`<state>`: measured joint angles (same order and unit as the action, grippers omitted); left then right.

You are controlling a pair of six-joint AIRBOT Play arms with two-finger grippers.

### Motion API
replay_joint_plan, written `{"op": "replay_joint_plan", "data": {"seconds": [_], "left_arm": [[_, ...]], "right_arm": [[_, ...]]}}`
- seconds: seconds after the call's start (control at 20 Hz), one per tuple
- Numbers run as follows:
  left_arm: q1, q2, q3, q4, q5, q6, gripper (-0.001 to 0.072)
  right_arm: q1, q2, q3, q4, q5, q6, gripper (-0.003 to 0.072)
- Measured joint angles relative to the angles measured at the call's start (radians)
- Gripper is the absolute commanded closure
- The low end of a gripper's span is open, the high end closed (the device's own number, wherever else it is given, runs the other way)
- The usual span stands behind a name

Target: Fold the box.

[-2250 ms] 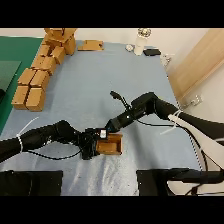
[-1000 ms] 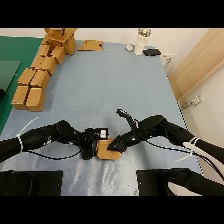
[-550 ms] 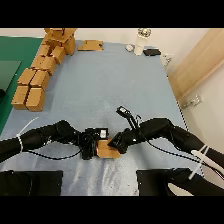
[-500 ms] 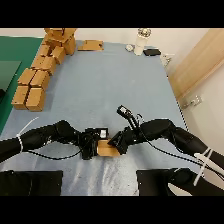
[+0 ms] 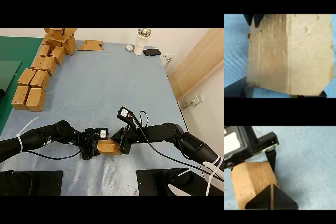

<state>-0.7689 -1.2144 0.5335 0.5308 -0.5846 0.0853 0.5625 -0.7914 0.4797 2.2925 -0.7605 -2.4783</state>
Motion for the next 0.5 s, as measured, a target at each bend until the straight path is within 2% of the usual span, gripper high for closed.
{"op": "replay_joint_plan", "data": {"seconds": [0.05, 0.5], "left_arm": [[0.000, 0.000, 0.000, 0.000, 0.000, 0.000, 0.0211], [0.000, 0.000, 0.000, 0.000, 0.000, 0.000, 0.0211]], "right_arm": [[0.001, 0.002, 0.000, -0.009, 0.006, 0.001, 0.0505], [0.052, 0.031, 0.000, -0.049, -0.018, 0.001, 0.0501]]}}
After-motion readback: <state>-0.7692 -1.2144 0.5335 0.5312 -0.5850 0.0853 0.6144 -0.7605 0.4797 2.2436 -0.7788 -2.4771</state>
